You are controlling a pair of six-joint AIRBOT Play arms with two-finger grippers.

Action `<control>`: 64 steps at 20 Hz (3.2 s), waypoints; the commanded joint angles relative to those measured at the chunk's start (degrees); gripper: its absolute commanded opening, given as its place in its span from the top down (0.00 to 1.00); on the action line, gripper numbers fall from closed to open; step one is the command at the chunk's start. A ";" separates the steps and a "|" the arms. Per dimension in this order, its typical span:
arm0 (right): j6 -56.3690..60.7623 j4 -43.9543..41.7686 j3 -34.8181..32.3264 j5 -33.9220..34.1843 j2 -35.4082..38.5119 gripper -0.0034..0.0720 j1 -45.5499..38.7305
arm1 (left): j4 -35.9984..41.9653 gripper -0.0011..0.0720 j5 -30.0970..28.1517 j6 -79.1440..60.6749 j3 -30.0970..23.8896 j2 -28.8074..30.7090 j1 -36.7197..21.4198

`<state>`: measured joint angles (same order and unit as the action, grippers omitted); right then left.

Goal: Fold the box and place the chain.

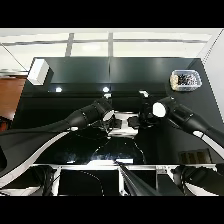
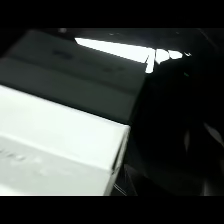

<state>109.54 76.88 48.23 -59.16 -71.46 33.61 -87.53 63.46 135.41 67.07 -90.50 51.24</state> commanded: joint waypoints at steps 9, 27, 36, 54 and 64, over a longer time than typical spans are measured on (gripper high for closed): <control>10.21 3.82 2.80 -1.90 -5.62 0.65 2.27 | 0.00 0.95 0.02 0.07 0.02 0.02 -0.02; 14.84 8.96 2.91 -2.95 -6.01 0.89 5.29 | 0.00 0.95 0.02 0.07 0.02 0.02 -0.02; 15.67 8.85 2.95 -2.73 -6.01 0.89 5.55 | 0.00 0.95 0.02 0.07 0.02 0.02 -0.02; -0.15 16.04 6.38 -12.07 14.01 0.57 3.45 | 0.00 0.95 0.24 0.09 0.02 0.02 -0.02; -0.33 35.26 -5.44 22.60 17.46 0.02 -35.80 | 0.02 0.95 0.24 0.07 0.02 0.02 -0.02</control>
<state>109.43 110.21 44.82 -52.75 -51.51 9.19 -87.50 63.64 135.52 67.07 -90.50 51.24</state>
